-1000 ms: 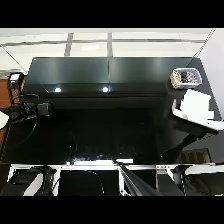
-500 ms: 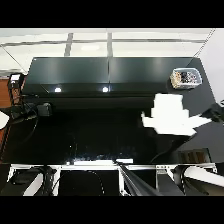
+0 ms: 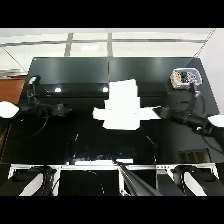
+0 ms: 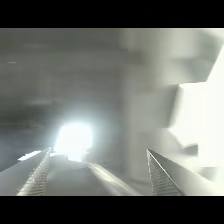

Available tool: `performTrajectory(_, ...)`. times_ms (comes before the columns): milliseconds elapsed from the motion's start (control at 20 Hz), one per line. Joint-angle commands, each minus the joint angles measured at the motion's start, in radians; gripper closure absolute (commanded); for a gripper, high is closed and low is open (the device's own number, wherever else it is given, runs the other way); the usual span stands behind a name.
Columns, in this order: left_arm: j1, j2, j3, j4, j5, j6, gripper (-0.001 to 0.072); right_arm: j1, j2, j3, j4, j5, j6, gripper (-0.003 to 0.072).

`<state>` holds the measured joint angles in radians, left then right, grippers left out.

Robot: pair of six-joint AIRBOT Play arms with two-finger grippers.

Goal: Fold the box and place the chain.

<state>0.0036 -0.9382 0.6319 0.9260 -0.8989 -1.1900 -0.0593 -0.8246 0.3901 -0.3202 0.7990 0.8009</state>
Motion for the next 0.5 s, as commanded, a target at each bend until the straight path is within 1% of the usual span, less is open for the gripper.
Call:
performTrajectory(0, -0.001, -0.214, 0.079, -0.41, -0.148, 0.296, 0.0004, 0.309, 0.047, -0.072, 0.107, -0.32, -0.026, 0.067)
performTrajectory(50, -0.001, -0.285, 0.112, -0.467, -0.194, 0.34, 0.0003, 0.366, 0.047, -0.072, 0.107, -0.364, -0.022, 0.067)
performTrajectory(150, -0.003, -0.396, 0.172, -0.482, -0.233, 0.379, 0.0003, 0.426, 0.047, -0.072, 0.107, -0.407, -0.003, 0.067)
performTrajectory(250, -0.008, -0.479, 0.219, -0.491, -0.275, 0.435, 0.0004, 0.438, 0.047, -0.072, 0.107, -0.402, 0.004, 0.067)
performTrajectory(450, -0.041, -0.653, 0.34, -0.487, -0.438, 0.533, 0.0003, 0.438, 0.047, -0.072, 0.107, -0.386, 0.006, 0.067)
